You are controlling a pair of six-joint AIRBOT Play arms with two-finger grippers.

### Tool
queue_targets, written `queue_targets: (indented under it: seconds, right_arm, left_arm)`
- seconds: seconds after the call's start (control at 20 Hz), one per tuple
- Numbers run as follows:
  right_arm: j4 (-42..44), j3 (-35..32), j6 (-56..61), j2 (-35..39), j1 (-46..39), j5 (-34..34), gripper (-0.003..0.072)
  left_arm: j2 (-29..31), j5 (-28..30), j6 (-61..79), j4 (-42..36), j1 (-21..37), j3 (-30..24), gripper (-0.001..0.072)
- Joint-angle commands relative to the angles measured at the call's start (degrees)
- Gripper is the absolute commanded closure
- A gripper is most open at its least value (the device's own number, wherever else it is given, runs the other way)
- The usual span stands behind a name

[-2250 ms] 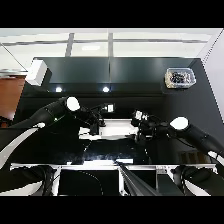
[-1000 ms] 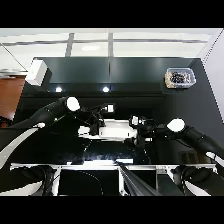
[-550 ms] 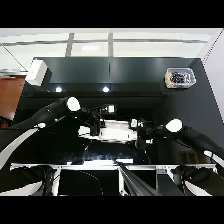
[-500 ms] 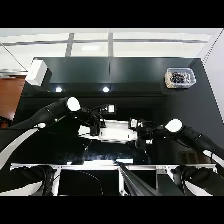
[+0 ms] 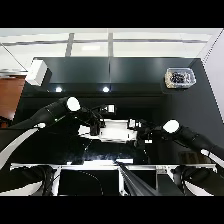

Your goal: Fold the box and place the chain.

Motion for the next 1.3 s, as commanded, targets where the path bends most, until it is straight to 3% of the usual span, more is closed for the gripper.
queue_targets:
  seconds: [0.0, 0.3, 0.4, 0.5, 0.55, 0.65, 0.7, 0.95, 1.05, 1.1, 1.15, 1.25]
  right_arm:
    - [-1.0, 0.0, 1.6, -0.1, 1.1, -2.1, -0.0021]
    - [-1.0, 0.0, 1.9, -0.1, 1.1, -2.4, -0.0018]
    - [-1.0, 0.0, 1.9, -0.1, 1.1, -2.4, 0.0189]
    - [-1.0, 0.0, 1.9, -0.1, 1.1, -2.4, 0.02]
    - [-1.0, 0.0, 1.9, -0.1, 1.1, -2.4, 0.02]
    - [-1.0, 0.0, 1.9, -0.1, 1.1, -2.4, 0.02]
    - [-1.0, 0.0, 1.9, -0.1, 1.1, -2.4, 0.02]
    - [-1.0, 0.0, 1.9, -0.1, 1.1, -2.4, 0.02]
    - [-1.0, 0.0, 1.9, -0.1, 1.1, -2.4, 0.02]
    - [-1.0, 0.0, 1.9, -0.1, 1.1, -2.4, 0.02]
    - [-1.0, 0.0, 1.9, -0.1, 1.1, -2.4, 0.02]
    - [-1.0, 0.0, 1.9, -0.1, 1.1, -2.4, 0.02]
  left_arm:
    - [0.0, -0.1, 0.0, 0.0, 0.0, 0.1, 0.068]
    - [0.0, -0.3, 0.0, 0.0, 0.0, 0.1, 0.068]
    - [0.0, -0.4, 0.0, 0.1, 0.0, 0.1, 0.068]
    - [0.0, -0.8, 0.0, 0.3, 0.1, 0.1, 0.0675]
    - [0.2, -1.0, -0.2, 0.4, 0.1, 0.1, 0.0601]
    - [1.3, -1.0, -0.4, 2.5, 0.2, 0.1, 0.0104]
    - [2.3, -0.9, -1.9, 4.1, 0.3, 0.1, 0.0005]
    - [10.2, -5.7, -17.5, 16.9, 2.6, 0.1, 0.0005]
    - [12.5, -11.5, -27.9, 19.6, 4.7, 0.1, 0.0044]
    - [13.0, -14.9, -32.4, 20.3, 6.2, 0.1, 0.0306]
    - [13.0, -18.6, -33.6, 19.8, 7.9, 0.0, 0.0673]
    - [13.1, -23.8, -33.6, 12.9, 11.5, -0.5, 0.0682]
